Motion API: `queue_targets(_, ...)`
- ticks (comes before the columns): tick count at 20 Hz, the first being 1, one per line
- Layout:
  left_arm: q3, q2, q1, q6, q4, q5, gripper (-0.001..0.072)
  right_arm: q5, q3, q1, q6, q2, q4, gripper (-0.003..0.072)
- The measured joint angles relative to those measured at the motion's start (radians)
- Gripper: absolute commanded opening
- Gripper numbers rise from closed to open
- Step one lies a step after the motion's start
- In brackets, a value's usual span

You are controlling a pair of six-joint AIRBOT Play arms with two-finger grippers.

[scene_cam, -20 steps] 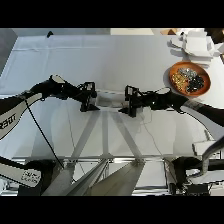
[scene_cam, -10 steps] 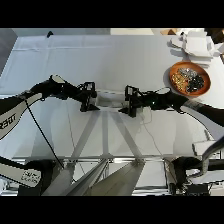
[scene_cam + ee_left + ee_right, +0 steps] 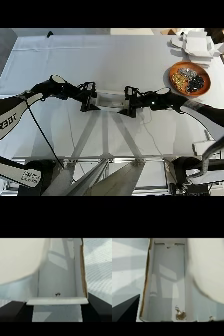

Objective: Fold the box and place the chain.

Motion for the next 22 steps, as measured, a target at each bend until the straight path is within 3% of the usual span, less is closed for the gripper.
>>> queue_targets(9, 0.0, 0.0, 0.0, 0.002, 0.0, -0.002, 0.0324, -0.04, 0.0, -0.001, 0.024, 0.068, -0.102, 0.07)
queue_targets(18, 0.0, 0.0, 0.0, 0.002, 0.0, -0.003, 0.0324, -0.075, 0.0, -0.005, 0.342, 0.302, -0.546, 0.0691)
queue_targets(19, 0.0, 0.0, 0.0, 0.002, 0.001, -0.003, 0.0324, -0.07, 0.0, -0.005, 0.396, 0.328, -0.595, 0.0675)
queue_targets(20, 0.0, 0.0, 0.0, 0.002, 0.001, -0.003, 0.0324, -0.063, 0.0, -0.005, 0.443, 0.351, -0.63, 0.0612)
queue_targets(21, 0.0, 0.0, 0.0, 0.002, 0.001, -0.003, 0.0324, -0.051, 0.0, -0.005, 0.488, 0.375, -0.655, 0.0532)
queue_targets(22, 0.0, 0.0, 0.0, 0.002, 0.001, -0.003, 0.0324, -0.031, 0.0, -0.005, 0.521, 0.394, -0.67, 0.0403)
